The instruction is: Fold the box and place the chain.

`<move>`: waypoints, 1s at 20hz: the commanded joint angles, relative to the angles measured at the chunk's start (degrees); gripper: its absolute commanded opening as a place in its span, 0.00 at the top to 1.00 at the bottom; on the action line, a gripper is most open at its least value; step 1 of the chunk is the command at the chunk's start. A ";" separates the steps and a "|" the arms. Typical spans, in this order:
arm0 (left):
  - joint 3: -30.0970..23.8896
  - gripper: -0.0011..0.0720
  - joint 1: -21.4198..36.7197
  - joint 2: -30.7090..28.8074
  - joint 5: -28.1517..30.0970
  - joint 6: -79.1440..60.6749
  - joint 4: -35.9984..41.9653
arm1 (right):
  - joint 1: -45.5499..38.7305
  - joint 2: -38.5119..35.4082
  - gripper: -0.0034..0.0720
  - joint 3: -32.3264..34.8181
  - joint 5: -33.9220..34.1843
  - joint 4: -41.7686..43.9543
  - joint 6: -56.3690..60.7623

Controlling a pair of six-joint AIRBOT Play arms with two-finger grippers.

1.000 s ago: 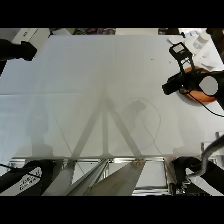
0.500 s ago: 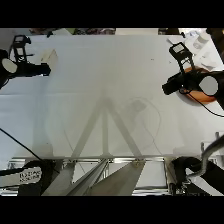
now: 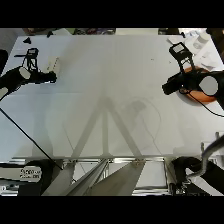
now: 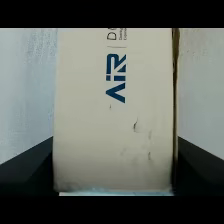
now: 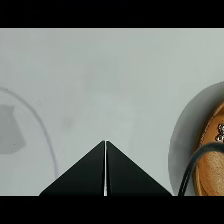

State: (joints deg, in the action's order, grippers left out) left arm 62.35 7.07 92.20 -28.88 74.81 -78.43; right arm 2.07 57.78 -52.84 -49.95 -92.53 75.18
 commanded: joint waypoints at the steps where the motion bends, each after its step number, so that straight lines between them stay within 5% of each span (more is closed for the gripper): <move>1: 0.00 0.02 -0.02 -2.73 -3.74 -0.17 -4.00 | -0.04 -0.04 0.94 0.00 0.00 0.00 0.00; 13: 0.00 0.03 -0.02 -38.42 -11.08 0.09 -4.70 | -0.04 -0.04 0.94 0.00 0.00 0.00 0.00; 20: 0.00 0.03 -0.02 -46.29 -10.99 0.09 -4.48 | -0.04 -0.04 0.94 0.00 0.00 0.00 0.00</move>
State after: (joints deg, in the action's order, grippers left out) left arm 62.33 7.07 48.62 -39.88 74.83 -83.00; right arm 2.07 57.78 -52.84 -49.95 -92.53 75.16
